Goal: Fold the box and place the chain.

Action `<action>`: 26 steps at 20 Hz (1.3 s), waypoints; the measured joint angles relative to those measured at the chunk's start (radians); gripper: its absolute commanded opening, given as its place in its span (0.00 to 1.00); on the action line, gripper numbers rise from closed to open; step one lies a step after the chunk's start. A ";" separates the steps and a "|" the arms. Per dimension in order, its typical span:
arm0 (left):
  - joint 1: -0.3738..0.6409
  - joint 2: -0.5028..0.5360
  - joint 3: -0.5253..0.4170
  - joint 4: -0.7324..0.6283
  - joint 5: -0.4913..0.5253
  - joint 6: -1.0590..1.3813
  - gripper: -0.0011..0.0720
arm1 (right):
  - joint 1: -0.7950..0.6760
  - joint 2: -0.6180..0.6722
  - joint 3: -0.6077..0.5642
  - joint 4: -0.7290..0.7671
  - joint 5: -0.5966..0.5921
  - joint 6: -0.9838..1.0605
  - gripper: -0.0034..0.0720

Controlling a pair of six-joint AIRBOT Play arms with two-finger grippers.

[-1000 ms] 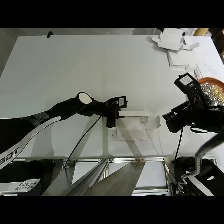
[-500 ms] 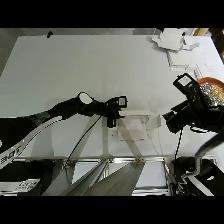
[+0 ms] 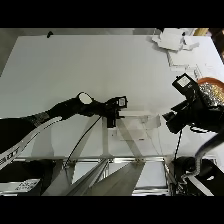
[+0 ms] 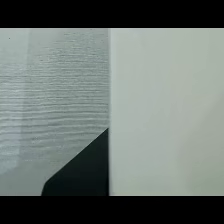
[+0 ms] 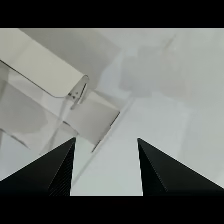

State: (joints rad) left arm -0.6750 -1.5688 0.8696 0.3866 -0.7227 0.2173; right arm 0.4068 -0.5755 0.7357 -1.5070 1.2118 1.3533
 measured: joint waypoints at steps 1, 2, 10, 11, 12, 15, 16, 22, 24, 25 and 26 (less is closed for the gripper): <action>0.000 0.000 0.000 0.004 0.000 -0.003 0.02 | 0.000 0.000 0.000 0.000 0.000 0.000 0.60; 0.000 0.000 0.000 0.010 0.000 -0.008 0.02 | 0.000 0.000 0.000 0.000 0.000 0.000 0.60; 0.000 0.002 0.001 0.034 0.000 -0.023 0.03 | 0.000 0.000 0.000 0.000 -0.001 -0.002 0.60; 0.000 0.002 0.001 0.036 0.000 -0.023 0.03 | 0.000 0.000 0.000 0.000 -0.001 -0.005 0.60; 0.000 0.002 0.001 0.037 0.000 -0.023 0.03 | 0.000 0.000 0.000 0.000 -0.001 -0.009 0.60; 0.000 0.002 0.001 0.038 0.000 -0.023 0.03 | 0.000 0.000 0.000 0.005 -0.001 -0.047 0.60; 0.000 0.002 0.001 0.038 0.000 -0.023 0.03 | 0.000 0.000 -0.003 0.013 -0.002 -0.072 0.60; 0.000 0.002 0.001 0.040 -0.004 -0.023 0.03 | 0.000 -0.001 -0.099 0.191 -0.050 -0.372 0.57; 0.000 0.002 0.001 0.040 -0.005 -0.023 0.03 | 0.000 -0.002 -0.150 0.243 -0.058 -0.470 0.57; 0.000 0.002 0.001 0.040 -0.005 -0.023 0.03 | 0.000 -0.002 -0.175 0.257 -0.059 -0.514 0.58; 0.000 0.002 0.001 0.040 -0.006 -0.023 0.03 | 0.000 -0.002 -0.198 0.267 -0.063 -0.552 0.58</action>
State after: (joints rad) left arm -0.6750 -1.5673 0.8707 0.4263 -0.7288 0.1940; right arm 0.4068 -0.5774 0.5381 -1.2396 1.1492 0.8013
